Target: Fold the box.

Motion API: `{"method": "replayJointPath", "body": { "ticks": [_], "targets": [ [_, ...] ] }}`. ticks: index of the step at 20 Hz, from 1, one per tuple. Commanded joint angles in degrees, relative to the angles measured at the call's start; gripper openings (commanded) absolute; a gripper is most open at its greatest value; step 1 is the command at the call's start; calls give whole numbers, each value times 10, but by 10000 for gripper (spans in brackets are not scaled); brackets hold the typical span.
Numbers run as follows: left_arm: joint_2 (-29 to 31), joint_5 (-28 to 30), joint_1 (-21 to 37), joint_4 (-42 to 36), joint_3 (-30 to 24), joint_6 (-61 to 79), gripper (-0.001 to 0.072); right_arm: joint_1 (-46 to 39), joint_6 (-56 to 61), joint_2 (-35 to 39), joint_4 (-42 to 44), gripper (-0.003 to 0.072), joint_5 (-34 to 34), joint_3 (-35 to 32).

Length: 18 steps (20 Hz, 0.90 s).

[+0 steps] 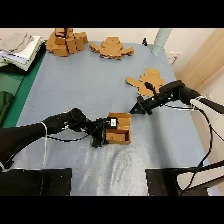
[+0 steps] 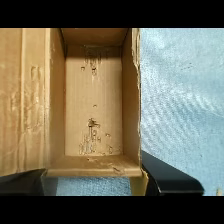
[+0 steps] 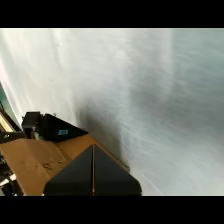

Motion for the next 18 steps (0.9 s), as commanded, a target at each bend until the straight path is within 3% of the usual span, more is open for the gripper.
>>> {"method": "replayJointPath", "body": {
  "ticks": [1, 7, 12, 18],
  "targets": [
    [0, 0, 0, 0, 1, 0, 520, 29, -91, -11, 18, 3, -41, 32],
    [0, 0, 0, 0, 1, 0, 520, 111, -150, 52, -42, 3, -20, 14],
    [0, 0, 0, 0, 1, 0, 520, 192, -149, 169, -172, 4, 105, -74],
    [0, 0, 0, 0, 1, 0, 520, 302, -154, 292, -234, 4, 263, -178]
  ]
}}
